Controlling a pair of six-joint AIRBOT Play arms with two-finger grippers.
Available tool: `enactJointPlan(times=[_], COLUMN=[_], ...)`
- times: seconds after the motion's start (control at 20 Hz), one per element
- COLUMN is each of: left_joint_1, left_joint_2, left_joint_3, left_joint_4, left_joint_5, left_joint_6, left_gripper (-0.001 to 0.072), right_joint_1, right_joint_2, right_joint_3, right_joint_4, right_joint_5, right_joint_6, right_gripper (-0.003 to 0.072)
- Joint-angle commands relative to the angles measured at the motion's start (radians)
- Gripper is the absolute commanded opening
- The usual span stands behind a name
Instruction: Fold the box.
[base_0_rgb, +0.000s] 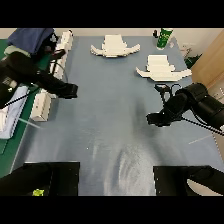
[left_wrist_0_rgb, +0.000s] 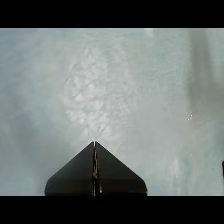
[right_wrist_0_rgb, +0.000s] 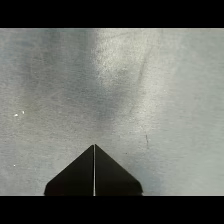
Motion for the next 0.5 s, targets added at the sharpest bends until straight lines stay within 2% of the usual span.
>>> enactJointPlan(times=[0.0, 0.15, 0.45], left_joint_1=[-0.105, -0.119, -0.119], left_joint_2=[-0.15, -0.185, -0.187], left_joint_3=[0.061, 0.064, 0.064], left_joint_4=[-0.003, -0.003, -0.003], left_joint_5=[0.058, 0.11, 0.113], left_joint_6=[0.034, 0.033, 0.033], left_gripper=[0.0014, 0.0014, 0.0014], right_joint_1=[0.001, 0.001, 0.001], right_joint_2=[0.0, 0.0, 0.0], right_joint_3=[0.001, 0.001, 0.001], right_joint_4=[0.0, 0.0, 0.0], right_joint_5=[0.0, 0.0, 0.0], right_joint_6=[0.0, 0.0, 0.0], right_gripper=[0.0005, 0.0005, 0.0005])
